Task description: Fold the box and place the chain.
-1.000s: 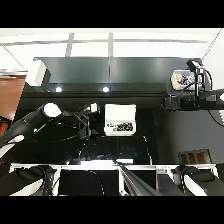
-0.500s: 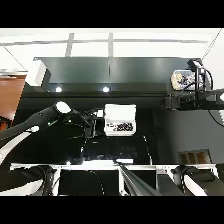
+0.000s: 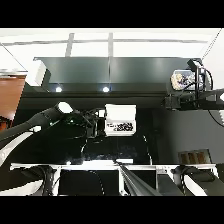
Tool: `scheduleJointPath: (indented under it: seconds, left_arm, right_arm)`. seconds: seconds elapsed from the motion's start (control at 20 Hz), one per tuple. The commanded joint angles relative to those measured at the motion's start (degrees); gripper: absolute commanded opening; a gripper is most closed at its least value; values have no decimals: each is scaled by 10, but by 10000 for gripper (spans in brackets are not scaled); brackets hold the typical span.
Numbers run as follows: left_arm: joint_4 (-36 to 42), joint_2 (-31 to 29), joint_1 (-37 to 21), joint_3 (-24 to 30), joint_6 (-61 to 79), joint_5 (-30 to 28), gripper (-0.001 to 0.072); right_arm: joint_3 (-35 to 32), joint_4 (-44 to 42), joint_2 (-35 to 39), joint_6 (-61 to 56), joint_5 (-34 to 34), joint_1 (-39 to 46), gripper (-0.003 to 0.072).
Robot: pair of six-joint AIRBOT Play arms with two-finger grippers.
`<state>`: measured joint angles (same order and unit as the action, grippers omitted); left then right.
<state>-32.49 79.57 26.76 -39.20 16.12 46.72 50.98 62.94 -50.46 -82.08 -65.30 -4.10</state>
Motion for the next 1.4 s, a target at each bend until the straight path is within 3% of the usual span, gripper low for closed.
scheduleJointPath:
  seconds: [0.0,0.2,0.25,0.35,0.4,0.45,0.5,0.65,0.8,0.9,1.0,1.2,1.35]
  left_arm:
    - [4,1,16,-2,0,-19,718]
    - [5,1,31,-2,-3,-29,691]
    - [6,1,31,-2,-3,-30,642]
    - [6,1,31,-2,-3,-30,434]
    - [6,1,31,-2,-3,-30,395]
    - [6,1,31,-2,-3,-30,395]
    - [6,1,31,-2,-3,-30,395]
    - [6,1,31,-2,-3,-30,396]
    - [6,1,31,-2,-3,-30,397]
    - [6,1,31,-2,-3,-30,397]
    - [6,1,31,-2,-3,-30,397]
    - [6,1,31,-2,-3,-30,398]
    - [6,1,31,-2,-3,-30,398]
  right_arm:
    - [0,1,-1,0,0,0,330]
    - [-4,1,-4,0,0,0,329]
    - [-10,2,-4,1,0,0,329]
    - [-28,1,-4,11,12,0,330]
    - [-41,-2,-4,11,34,-1,355]
    - [-54,-8,-6,11,65,-8,662]
    - [-57,-10,-16,11,90,-19,720]
    - [-40,-80,-88,48,173,-54,720]
    - [24,-174,-209,103,206,-78,720]
    - [61,-198,-272,205,156,-97,720]
    - [64,-191,-283,327,75,-117,720]
    - [65,-184,-233,545,-24,-111,720]
    - [62,-175,-203,575,-57,-116,720]
